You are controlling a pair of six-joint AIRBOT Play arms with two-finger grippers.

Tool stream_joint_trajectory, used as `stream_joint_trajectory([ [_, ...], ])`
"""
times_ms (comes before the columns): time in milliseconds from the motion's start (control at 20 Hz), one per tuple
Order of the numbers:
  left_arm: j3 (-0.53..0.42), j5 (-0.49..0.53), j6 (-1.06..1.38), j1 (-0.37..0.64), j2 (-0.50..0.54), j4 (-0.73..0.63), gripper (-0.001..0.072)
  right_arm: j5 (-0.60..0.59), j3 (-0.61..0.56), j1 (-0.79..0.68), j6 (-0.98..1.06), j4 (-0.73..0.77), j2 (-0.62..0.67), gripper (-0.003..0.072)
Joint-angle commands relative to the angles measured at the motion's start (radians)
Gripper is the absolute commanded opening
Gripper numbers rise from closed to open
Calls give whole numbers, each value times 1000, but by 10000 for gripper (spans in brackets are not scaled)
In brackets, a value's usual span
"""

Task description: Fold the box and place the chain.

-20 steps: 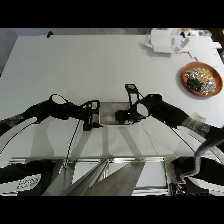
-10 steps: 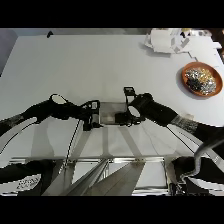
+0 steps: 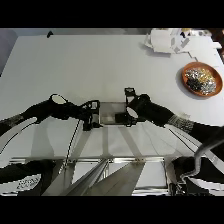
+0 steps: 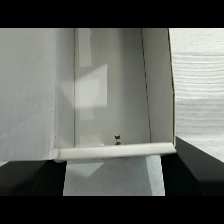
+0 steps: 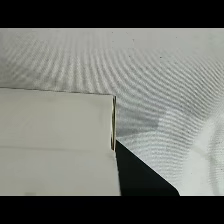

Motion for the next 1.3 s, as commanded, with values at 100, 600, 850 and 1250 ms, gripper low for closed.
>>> stream_joint_trajectory([
  [100, 0, 0, 0, 0, 1, 0, 210, -12, 0, 4, -4, 3, -2, 32],
  [600, 0, 0, 0, 0, 1, 0, 210, -8, 3, 3, -4, -23, -2, 19],
  [850, 0, 0, 0, 0, 1, 0, 210, -7, 3, 3, -13, -22, 53, 353],
  [1250, 0, 0, 0, 0, 1, 0, 210, 335, 4, -41, -346, -63, 454, 345],
])
